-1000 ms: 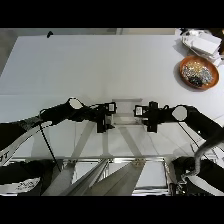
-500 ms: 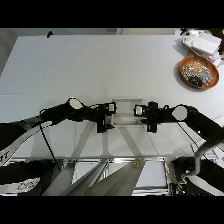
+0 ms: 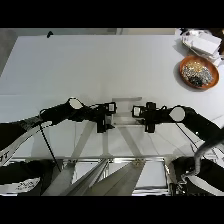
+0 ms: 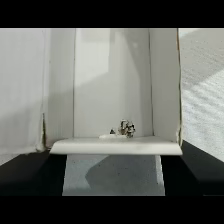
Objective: Fold the box and place the chain.
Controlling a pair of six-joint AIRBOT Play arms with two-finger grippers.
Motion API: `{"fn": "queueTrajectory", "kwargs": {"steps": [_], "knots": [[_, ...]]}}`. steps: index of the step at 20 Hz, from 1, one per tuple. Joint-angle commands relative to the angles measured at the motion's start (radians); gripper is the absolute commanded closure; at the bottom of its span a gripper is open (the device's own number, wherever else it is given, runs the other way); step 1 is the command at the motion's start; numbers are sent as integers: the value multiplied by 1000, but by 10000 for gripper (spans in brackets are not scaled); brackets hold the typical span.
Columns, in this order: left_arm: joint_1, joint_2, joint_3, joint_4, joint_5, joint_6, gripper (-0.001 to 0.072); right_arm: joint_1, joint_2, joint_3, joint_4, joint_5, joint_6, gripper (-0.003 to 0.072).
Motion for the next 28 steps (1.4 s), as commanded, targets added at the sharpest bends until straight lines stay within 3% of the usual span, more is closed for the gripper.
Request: {"fn": "queueTrajectory", "kwargs": {"steps": [1, 6, 8, 12, 13, 14, 17, 24, 28], "knots": [[0, 0, 0, 1, 0, 2, 386, 27, -24, -1, 23, -42, -13, 469], [0, 0, 0, 1, 0, 2, 386, 32, -26, -1, 37, -49, -13, 464], [0, 0, 0, 1, 0, 2, 386, 32, -26, -1, 37, -49, -14, 316], [0, 0, 0, 1, 0, 2, 386, 32, -26, -1, 37, -48, -14, 306], [0, 0, 0, 1, 0, 2, 386, 32, -25, -1, 37, -48, -11, 317], [0, 0, 0, 1, 0, 2, 386, 31, -23, -1, 35, -45, -11, 400], [0, 0, 0, 1, 0, 2, 386, 31, -5, -1, 29, -42, -11, 540], [0, 0, 0, 1, 0, 2, 386, 9, 114, -1, -41, -23, 4, 539], [1, 0, 0, 1, 0, 2, 386, -98, 212, -1, -155, 120, 120, 530]]}}
